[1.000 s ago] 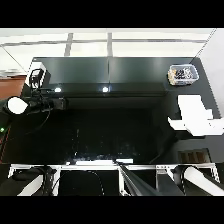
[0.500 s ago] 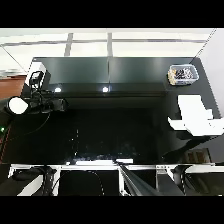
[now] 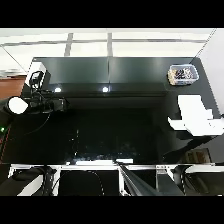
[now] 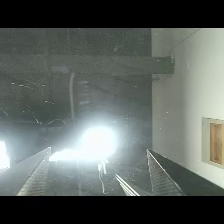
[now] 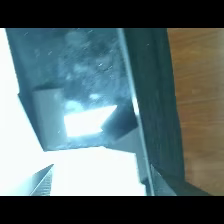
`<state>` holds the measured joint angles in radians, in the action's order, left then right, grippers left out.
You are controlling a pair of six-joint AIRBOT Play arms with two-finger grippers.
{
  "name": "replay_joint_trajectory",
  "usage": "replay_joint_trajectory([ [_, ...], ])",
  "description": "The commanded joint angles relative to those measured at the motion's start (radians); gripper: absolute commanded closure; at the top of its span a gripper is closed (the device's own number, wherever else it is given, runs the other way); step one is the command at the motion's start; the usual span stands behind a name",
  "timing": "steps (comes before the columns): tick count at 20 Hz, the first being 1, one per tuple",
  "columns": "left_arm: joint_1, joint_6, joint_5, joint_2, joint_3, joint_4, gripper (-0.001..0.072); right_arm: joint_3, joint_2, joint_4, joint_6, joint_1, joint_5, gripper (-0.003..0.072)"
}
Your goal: Fold the box and place the chain.
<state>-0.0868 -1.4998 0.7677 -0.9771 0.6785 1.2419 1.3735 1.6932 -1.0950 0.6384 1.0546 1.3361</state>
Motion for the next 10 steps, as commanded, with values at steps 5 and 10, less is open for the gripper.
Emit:
replay_joint_trajectory([
  [5, -0.001, 0.000, 0.004, -0.001, 0.001, -0.004, 0.0000, -0.080, -0.091, -0.095, -0.027, -0.010, 0.018, 0.0153],
  [10, -0.001, 0.000, 0.004, -0.001, 0.001, -0.004, 0.0000, -0.090, -0.104, -0.083, -0.024, -0.025, 0.029, 0.0679],
])
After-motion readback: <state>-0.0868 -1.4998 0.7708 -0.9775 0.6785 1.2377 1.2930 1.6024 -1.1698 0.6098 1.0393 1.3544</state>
